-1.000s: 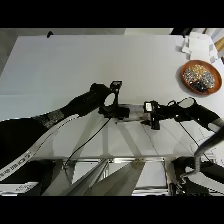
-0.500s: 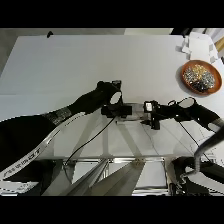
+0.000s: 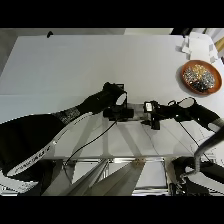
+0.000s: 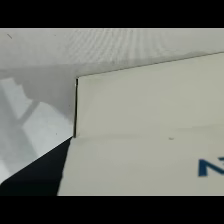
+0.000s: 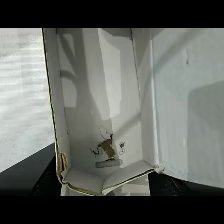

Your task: Fold the box and place the chain.

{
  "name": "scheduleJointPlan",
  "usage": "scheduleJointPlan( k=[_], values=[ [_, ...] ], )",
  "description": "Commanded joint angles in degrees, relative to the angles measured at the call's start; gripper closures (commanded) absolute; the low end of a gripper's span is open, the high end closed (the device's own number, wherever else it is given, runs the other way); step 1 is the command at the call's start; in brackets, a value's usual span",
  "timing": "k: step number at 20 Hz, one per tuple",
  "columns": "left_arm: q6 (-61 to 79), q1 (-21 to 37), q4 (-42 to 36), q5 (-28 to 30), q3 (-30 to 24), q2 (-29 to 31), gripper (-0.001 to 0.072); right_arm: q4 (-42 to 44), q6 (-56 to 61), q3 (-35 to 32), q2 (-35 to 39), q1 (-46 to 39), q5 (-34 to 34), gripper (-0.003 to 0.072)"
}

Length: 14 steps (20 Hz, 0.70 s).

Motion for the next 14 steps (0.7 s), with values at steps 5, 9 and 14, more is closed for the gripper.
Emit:
scheduleJointPlan(
  k=[5,9,14],
  values=[
    [-2.34,-0.11,2.34,-0.92,0.11,-0.68,0.0449,0.02,0.04,0.00,0.02,-0.02,0.00,0.0281],
    [-2.34,-0.11,2.32,-0.81,0.11,-0.90,0.0491,0.02,0.02,0.00,0.02,-0.02,0.00,0.0281],
    [-2.34,-0.15,2.29,-0.11,0.11,-0.90,0.0616,0.02,0.04,0.00,0.02,-0.02,0.00,0.0281]
  ],
)
